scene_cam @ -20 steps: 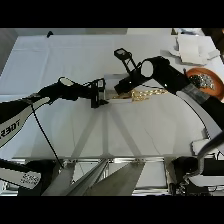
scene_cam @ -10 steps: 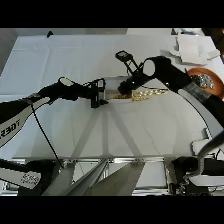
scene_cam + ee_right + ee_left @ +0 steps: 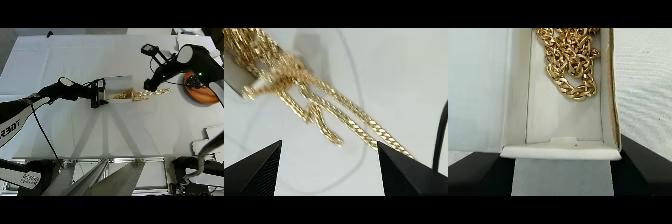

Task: Fold the box and place the chain.

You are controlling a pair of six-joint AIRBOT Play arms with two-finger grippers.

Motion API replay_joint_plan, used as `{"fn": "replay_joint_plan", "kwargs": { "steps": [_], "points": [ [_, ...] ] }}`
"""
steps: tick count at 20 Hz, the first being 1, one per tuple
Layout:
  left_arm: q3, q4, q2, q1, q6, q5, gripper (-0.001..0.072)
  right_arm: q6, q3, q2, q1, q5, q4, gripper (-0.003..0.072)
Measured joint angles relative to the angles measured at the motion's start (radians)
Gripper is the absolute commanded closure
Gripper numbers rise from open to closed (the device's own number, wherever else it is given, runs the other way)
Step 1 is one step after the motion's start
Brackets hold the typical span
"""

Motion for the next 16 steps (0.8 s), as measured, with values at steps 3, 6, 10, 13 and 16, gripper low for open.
{"fn": "replay_joint_plan", "kwargs": {
  "steps": [3,6,10,13,16],
  "points": [
    [0.000,0.000,0.000,0.000,0.000,0.000,0.0451,-0.233,-0.091,0.002,-0.035,-0.031,0.005,0.0023],
    [0.000,0.000,0.000,0.000,0.000,0.000,0.0451,-0.468,-0.177,0.003,-0.050,-0.094,0.041,0.0023],
    [0.000,0.000,0.000,0.000,0.000,0.000,0.0451,-0.641,-0.232,-0.014,-0.055,-0.196,0.093,0.0040],
    [0.000,0.000,0.000,0.000,0.000,0.000,0.0451,-0.692,-0.245,-0.042,-0.056,-0.255,0.127,0.0041],
    [0.000,0.000,0.000,0.000,0.000,0.000,0.0451,-0.713,-0.250,-0.074,-0.048,-0.294,0.142,0.0043]
  ]
}}
